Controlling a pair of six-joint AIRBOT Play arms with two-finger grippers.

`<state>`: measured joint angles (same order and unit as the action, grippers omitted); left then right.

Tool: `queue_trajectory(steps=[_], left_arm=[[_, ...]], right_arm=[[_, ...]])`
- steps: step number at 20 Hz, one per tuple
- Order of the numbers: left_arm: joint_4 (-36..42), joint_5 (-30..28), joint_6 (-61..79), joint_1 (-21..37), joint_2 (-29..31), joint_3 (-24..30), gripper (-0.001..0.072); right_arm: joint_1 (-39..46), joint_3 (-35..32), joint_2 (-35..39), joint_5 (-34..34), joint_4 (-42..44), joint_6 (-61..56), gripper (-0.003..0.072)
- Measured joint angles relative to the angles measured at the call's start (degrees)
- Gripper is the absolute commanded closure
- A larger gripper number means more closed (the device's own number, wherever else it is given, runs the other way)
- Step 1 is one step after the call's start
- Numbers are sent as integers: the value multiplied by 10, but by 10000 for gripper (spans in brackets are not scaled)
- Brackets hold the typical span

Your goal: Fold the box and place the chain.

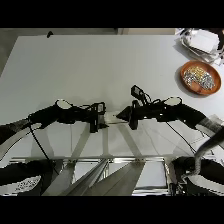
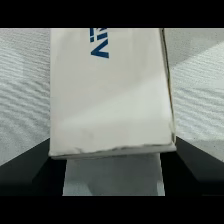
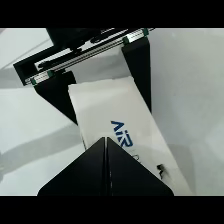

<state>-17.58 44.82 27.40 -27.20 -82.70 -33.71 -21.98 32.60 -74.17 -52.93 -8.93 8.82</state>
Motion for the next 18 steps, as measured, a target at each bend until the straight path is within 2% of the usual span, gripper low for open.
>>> queue_trajectory(steps=[18], left_arm=[[0,0,-1,0,0,0,501]], right_arm=[[0,-15,-57,12,-22,12,671]])
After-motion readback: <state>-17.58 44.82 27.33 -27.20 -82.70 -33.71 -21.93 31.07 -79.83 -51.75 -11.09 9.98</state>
